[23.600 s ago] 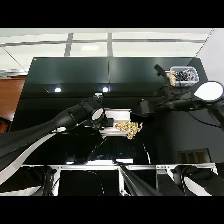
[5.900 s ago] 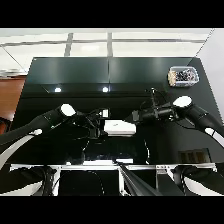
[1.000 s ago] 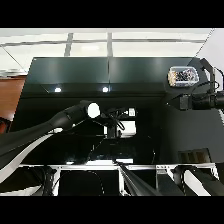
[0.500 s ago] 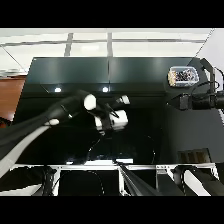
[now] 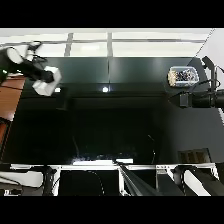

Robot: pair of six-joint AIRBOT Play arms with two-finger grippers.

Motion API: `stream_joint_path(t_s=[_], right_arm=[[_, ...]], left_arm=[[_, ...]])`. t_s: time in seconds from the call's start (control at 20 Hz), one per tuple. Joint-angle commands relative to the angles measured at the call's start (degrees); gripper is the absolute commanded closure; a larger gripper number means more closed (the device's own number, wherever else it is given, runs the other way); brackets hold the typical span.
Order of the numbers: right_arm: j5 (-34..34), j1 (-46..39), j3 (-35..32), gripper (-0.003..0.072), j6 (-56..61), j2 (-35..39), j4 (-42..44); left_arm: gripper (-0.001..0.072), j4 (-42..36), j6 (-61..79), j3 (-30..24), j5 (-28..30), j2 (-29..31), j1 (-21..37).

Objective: Fold the box and place the chain.

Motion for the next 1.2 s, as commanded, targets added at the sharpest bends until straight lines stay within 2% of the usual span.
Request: stream_joint_path(t_s=[0.0, 0.25, 0.3, 0.4, 0.45, 0.5, 0.55, 0.65, 0.8, 0.85, 0.9, 0.95, 1.0, 1.15], right_arm=[[-1.49, 0.04, 0.02, 0.0674, 0.96, 0.02, 0.02], [-1.75, 0.04, 0.02, 0.0674, 2.36, 0.02, 0.00], [-2.12, 0.04, 0.02, 0.0674, 2.36, 0.02, 0.02], [-2.19, 0.04, 0.02, 0.0674, 2.43, 0.02, 0.07], [-2.21, 0.04, 0.02, 0.0674, 2.60, 0.02, 0.07], [-2.21, 0.04, 0.02, 0.0674, 2.62, 0.02, 0.04], [-2.21, 0.04, 0.02, 0.0673, 2.62, 0.02, 0.00], [-2.19, 0.04, 0.02, 0.0673, 2.62, 0.02, 0.07], [-2.05, 0.04, 0.04, 0.0674, 2.60, 0.02, 0.00], [-1.60, 0.04, 0.02, 0.0674, 2.60, 0.02, -0.02], [-0.55, 0.04, 0.02, 0.0674, 2.56, 0.02, -0.13], [0.96, 0.04, 0.02, 0.0674, 2.54, 0.02, -0.68], [2.64, 0.04, 0.02, 0.0675, 2.58, 0.07, -1.70], [1.62, 0.04, 0.02, 0.0680, 8.79, 2.29, -6.80]], left_arm=[[0.0433, 1.18, 1.31, 13.35, -2.69, -9.94, 9.40], [0.0433, 3.32, 3.48, 30.99, -2.84, -25.62, 9.84], [0.0433, 3.23, 3.45, 33.05, -2.78, -27.69, 9.84], [0.0426, 2.03, 3.48, 33.44, -0.59, -29.42, 9.84], [0.0314, 1.75, 3.48, 33.05, 0.94, -29.40, 9.84], [0.0091, 1.77, 3.43, 33.05, 1.73, -29.24, 9.79], [-0.0002, 2.08, 3.21, 33.07, 1.99, -28.59, 9.60], [-0.0002, 2.03, 2.21, 33.22, 2.10, -25.49, 9.51], [0.0001, 1.62, -2.29, 33.29, 1.03, -17.25, 8.79], [0.0033, 0.20, -4.74, 33.27, -1.14, -14.45, 8.52], [0.0188, -4.11, -5.14, 33.16, -4.79, -11.63, 8.33], [0.0546, -9.40, -4.52, 32.87, -8.81, -9.25, 8.17], [0.0682, -15.34, -3.08, 31.93, -13.09, -6.75, 7.93], [0.0683, -26.51, -2.54, 24.41, -18.36, 2.27, 3.89]])
